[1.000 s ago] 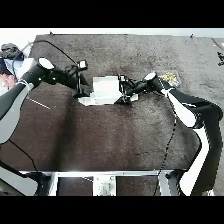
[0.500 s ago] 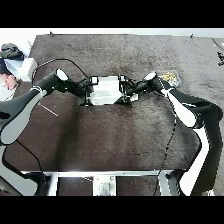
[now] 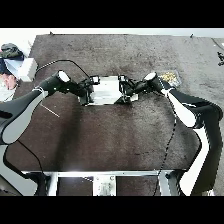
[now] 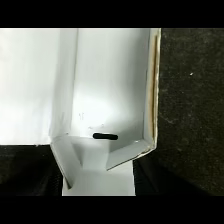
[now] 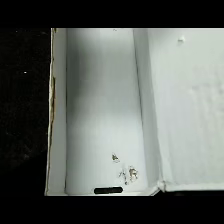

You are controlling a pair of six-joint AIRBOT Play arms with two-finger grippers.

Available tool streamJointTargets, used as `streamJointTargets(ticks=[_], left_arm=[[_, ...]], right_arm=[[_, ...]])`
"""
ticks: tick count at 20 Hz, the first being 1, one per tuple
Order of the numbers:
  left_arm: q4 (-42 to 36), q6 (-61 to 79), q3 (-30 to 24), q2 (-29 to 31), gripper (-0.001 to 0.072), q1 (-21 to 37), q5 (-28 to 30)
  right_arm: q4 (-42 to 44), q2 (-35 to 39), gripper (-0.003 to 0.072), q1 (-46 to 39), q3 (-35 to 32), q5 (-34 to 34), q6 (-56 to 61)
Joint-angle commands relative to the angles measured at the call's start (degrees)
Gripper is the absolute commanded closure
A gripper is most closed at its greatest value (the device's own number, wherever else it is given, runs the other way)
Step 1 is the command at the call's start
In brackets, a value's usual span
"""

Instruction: Fold the box and place the chain.

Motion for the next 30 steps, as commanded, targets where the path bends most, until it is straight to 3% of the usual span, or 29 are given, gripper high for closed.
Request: streamJointTargets(ticks=[1, 2, 3, 7, 13, 15, 16, 17, 23, 24, 25, 26, 29, 30], left_arm=[[0.0, -0.1, 0.0, 0.0, 0.0376, 0.0, 0.1], [-0.4, 0.0, 0.0, 0.0, 0.0518, -0.1, 0.1], [-1.0, 0.0, 0.0, 0.0, 0.054, -0.1, 0.1], [-5.1, 4.0, 0.0, -0.1, 0.0542, -0.1, -2.9], [-12.3, 9.1, 0.0, -1.8, 0.0535, -0.1, -1.6], [-12.3, 9.0, 0.0, -2.3, 0.0505, -0.1, -1.7], [-12.3, 9.0, 0.0, -2.3, 0.0267, -0.1, -1.8], [-12.4, 8.9, 0.0, -2.3, 0.0116, -0.1, -1.6], [-12.1, 8.5, 0.0, -2.3, 0.0116, -0.1, -1.6], [-11.3, 8.5, 0.0, -2.3, 0.0195, -0.1, -1.6], [-10.9, 8.5, 0.0, -2.3, 0.0377, 0.1, -1.6], [-11.0, 8.4, 0.0, -2.3, 0.0484, 0.6, -1.9], [-11.7, 8.4, 0.0, -2.2, 0.0669, 2.7, -4.8], [-11.7, 8.4, 0.2, -2.1, 0.0668, 3.5, -6.4]], right_arm=[[0.0, 0.0, 0.0204, 0.0, 0.0, 0.0, 0.0], [0.0, 0.0, 0.0204, 0.0, 0.0, 0.0, 0.0], [0.0, 0.0, 0.0205, 0.0, 0.0, 0.0, 0.0], [0.0, 0.0, 0.0205, 0.0, 0.0, 0.0, 0.0], [0.0, 0.0, 0.0204, 0.0, 0.0, 0.0, 0.0], [0.0, 0.0, 0.0204, 0.0, 0.0, 0.0, 0.0], [0.0, 0.0, 0.0204, 0.0, 0.0, 0.0, 0.0], [0.0, 0.0, 0.0205, 0.0, 0.0, 0.0, 0.0], [0.0, 0.0, 0.0205, 0.0, 0.0, 0.0, 0.0], [0.0, 0.0, 0.0204, 0.0, 0.0, 0.0, 0.0], [0.0, 0.0, 0.0204, 0.0, 0.0, 0.0, 0.0], [0.0, 0.0, 0.0204, 0.0, 0.0, 0.0, 0.0], [0.0, 0.0, 0.0205, 0.0, 0.0, 0.0, 0.0], [0.0, 0.0, 0.0205, 0.0, 0.0, 0.0, 0.0]])
